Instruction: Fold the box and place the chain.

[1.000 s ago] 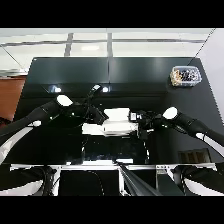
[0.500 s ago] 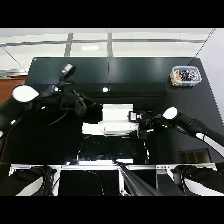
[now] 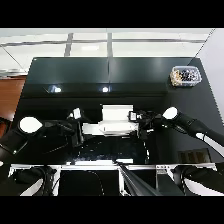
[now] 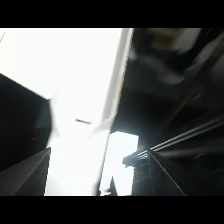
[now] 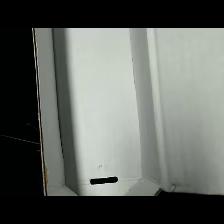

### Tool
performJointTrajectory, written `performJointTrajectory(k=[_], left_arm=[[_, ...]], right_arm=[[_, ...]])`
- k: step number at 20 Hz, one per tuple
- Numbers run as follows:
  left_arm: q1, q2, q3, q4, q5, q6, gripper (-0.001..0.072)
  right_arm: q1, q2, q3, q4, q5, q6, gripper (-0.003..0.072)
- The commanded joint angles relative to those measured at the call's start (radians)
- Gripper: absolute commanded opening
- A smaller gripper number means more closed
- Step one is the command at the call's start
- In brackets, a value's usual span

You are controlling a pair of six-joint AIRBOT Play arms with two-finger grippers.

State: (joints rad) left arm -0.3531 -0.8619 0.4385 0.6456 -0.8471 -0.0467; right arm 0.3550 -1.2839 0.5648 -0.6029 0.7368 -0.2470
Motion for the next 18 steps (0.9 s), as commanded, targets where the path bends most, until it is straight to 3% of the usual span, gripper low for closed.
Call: performJointTrajectory(k=[1, 7, 11, 14, 15, 16, 17, 18], left_arm=[[-0.039, -0.064, -0.01, 0.024, 0.108, 0.285, 0.0696], [-0.056, -0.3, 0.094, -0.059, 0.106, 0.357, 0.0689], [-0.059, -0.32, 0.101, -0.091, 0.106, 0.359, 0.0689], [-0.066, -0.322, 0.101, -0.192, 0.106, 0.374, 0.0685], [-0.076, -0.324, 0.101, -0.203, 0.103, 0.396, 0.0622], [-0.087, -0.326, 0.101, -0.201, 0.1, 0.396, 0.0461], [-0.098, -0.33, 0.102, -0.201, 0.084, 0.397, 0.0349], [-0.103, -0.334, 0.102, -0.201, 0.079, 0.397, 0.0344]], right_arm=[[0.001, 0.0, 0.0, 0.0, 0.0, 0.0, 0.0077], [0.001, 0.0, 0.0, 0.0, 0.0, 0.0, 0.0077], [0.001, 0.0, 0.0, 0.0, 0.0, 0.0, 0.0077], [0.001, 0.0, 0.0, 0.0, 0.0, 0.0, 0.0077], [0.001, 0.0, 0.0, 0.0, 0.0, 0.0, 0.0076], [0.001, 0.0, 0.0, 0.0, 0.0, 0.0, 0.0077], [0.001, 0.0, 0.0, 0.0, 0.0, 0.0, 0.0077], [0.001, 0.0, 0.0, 0.0, 0.0, 0.0, 0.0077]])
